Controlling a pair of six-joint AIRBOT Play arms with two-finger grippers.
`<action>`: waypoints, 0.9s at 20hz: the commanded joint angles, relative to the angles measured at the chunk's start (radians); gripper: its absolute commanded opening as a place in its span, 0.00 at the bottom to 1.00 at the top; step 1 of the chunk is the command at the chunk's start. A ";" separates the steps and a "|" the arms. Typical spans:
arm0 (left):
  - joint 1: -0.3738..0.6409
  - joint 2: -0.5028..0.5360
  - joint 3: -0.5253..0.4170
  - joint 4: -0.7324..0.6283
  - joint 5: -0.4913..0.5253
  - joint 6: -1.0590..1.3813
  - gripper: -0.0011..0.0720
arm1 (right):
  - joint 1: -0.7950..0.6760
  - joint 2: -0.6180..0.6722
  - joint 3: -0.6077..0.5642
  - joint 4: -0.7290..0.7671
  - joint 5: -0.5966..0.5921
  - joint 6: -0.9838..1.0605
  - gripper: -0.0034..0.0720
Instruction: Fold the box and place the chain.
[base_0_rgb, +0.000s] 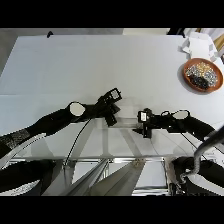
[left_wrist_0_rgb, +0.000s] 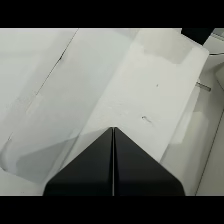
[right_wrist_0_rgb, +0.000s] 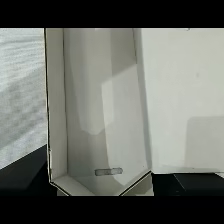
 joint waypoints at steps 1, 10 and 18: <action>-0.001 -0.005 0.000 -0.004 -0.028 0.001 0.02 | 0.000 0.001 0.001 0.000 0.000 -0.001 0.54; -0.001 -0.014 0.000 0.002 -0.035 0.009 0.02 | 0.000 0.001 0.001 0.000 0.000 -0.001 0.54; 0.107 0.218 0.000 0.268 -0.164 0.004 0.02 | 0.000 0.001 0.001 0.000 0.000 -0.001 0.54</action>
